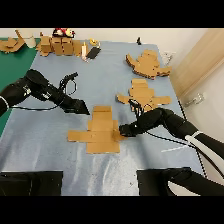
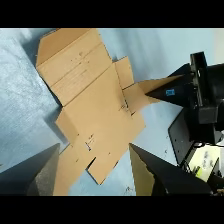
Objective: Fold the box.
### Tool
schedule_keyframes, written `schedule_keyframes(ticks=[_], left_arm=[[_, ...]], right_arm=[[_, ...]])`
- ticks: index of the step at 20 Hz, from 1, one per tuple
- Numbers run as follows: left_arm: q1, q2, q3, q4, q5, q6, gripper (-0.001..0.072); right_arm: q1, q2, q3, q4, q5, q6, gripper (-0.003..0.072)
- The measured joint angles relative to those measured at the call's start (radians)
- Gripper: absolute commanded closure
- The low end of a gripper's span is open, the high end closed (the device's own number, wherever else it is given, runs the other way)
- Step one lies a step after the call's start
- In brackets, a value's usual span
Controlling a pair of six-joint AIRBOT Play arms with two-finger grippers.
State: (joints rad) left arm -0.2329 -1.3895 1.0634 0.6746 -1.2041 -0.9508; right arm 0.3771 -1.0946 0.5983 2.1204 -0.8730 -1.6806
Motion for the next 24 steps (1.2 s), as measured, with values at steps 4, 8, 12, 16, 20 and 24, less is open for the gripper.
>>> schedule_keyframes(ticks=[4, 8, 12, 16, 20, 24], left_arm=[[0.040, -0.018, -0.024, 0.000, -0.015, 0.026, 0.0060], [0.067, -0.035, -0.068, -0.004, -0.018, 0.068, 0.0060], [0.075, -0.069, -0.098, -0.044, -0.017, 0.119, 0.0060], [0.076, -0.123, -0.108, -0.114, -0.010, 0.180, 0.0060], [0.068, -0.175, -0.110, -0.237, -0.031, 0.277, 0.0145], [0.057, -0.213, -0.111, -0.299, -0.053, 0.341, 0.0335]], right_arm=[[0.037, 0.016, -0.061, 0.034, 0.093, -0.135, 0.0687], [0.091, 0.068, -0.087, 0.049, 0.153, -0.201, 0.0687], [0.114, 0.106, -0.093, 0.056, 0.171, -0.221, 0.0687], [0.121, 0.119, -0.095, 0.060, 0.173, -0.228, 0.0687], [0.122, 0.122, -0.095, 0.061, 0.173, -0.230, 0.0687], [0.122, 0.122, -0.095, 0.061, 0.173, -0.231, 0.0687]])
